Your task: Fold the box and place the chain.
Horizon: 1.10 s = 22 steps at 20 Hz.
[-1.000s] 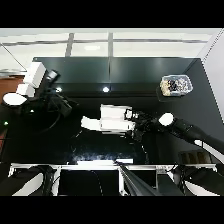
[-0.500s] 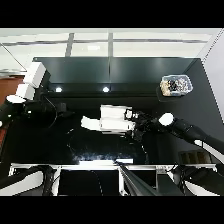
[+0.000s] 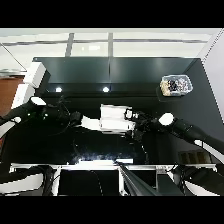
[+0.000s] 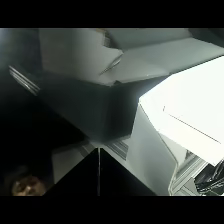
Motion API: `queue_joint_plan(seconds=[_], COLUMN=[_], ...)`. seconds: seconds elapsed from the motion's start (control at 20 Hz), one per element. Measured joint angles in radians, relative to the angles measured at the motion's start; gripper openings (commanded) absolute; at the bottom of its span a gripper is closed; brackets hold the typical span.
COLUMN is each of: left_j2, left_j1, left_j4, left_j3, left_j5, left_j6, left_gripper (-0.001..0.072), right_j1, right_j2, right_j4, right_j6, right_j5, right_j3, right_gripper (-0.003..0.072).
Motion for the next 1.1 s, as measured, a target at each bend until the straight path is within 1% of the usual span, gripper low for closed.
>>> queue_joint_plan(seconds=[0.1, 0.15, 0.2, 0.25, 0.3, 0.35, 0.5, 0.6, 0.65, 0.8, 0.95, 1.1], left_j2=[0.000, 0.003, 0.008, 0.016, 0.026, 0.039, 0.081, 0.115, 0.130, 0.154, 0.164, 0.167], left_j1=[-0.034, -0.052, -0.068, -0.082, -0.090, -0.096, -0.099, -0.107, -0.118, -0.169, -0.217, -0.242], left_j4=[-0.008, -0.008, -0.007, -0.006, -0.015, -0.016, 0.027, 0.022, 0.022, 0.018, 0.014, 0.014], left_j3=[0.000, 0.000, 0.000, 0.001, 0.003, 0.006, 0.019, 0.029, 0.031, 0.036, 0.038, 0.039], left_j5=[0.008, 0.014, 0.019, 0.032, 0.024, 0.021, 0.046, 0.039, 0.031, 0.026, 0.044, 0.075], left_j6=[-0.004, -0.007, -0.007, -0.008, -0.012, -0.013, -0.014, -0.016, -0.018, -0.019, -0.027, -0.045], left_gripper=[0.0028, 0.0047, 0.0246, 0.0466, 0.0591, 0.0642, 0.0642, 0.0646, 0.0709, 0.0708, 0.0709, 0.0708], right_j1=[0.000, 0.000, 0.000, 0.000, 0.000, 0.000, 0.000, 0.000, 0.000, 0.000, 0.000, 0.000], right_j2=[0.000, 0.000, 0.000, 0.000, 0.000, 0.000, 0.000, 0.000, 0.000, 0.000, 0.000, 0.000], right_j4=[0.000, 0.000, 0.001, 0.001, 0.001, 0.001, 0.001, 0.001, 0.001, 0.001, 0.001, 0.001], right_j6=[0.000, 0.000, 0.000, 0.000, 0.000, 0.000, 0.000, 0.000, 0.000, 0.000, 0.000, 0.000], right_j5=[0.000, 0.000, 0.000, 0.000, 0.000, 0.000, 0.000, 0.000, 0.000, 0.000, 0.000, 0.000], right_j3=[0.000, 0.000, 0.000, 0.000, 0.000, 0.000, 0.000, 0.000, 0.000, 0.000, 0.000, 0.000], right_gripper=[0.0288, 0.0288, 0.0288, 0.0288, 0.0288, 0.0288, 0.0288, 0.0288, 0.0288, 0.0288, 0.0288, 0.0288])
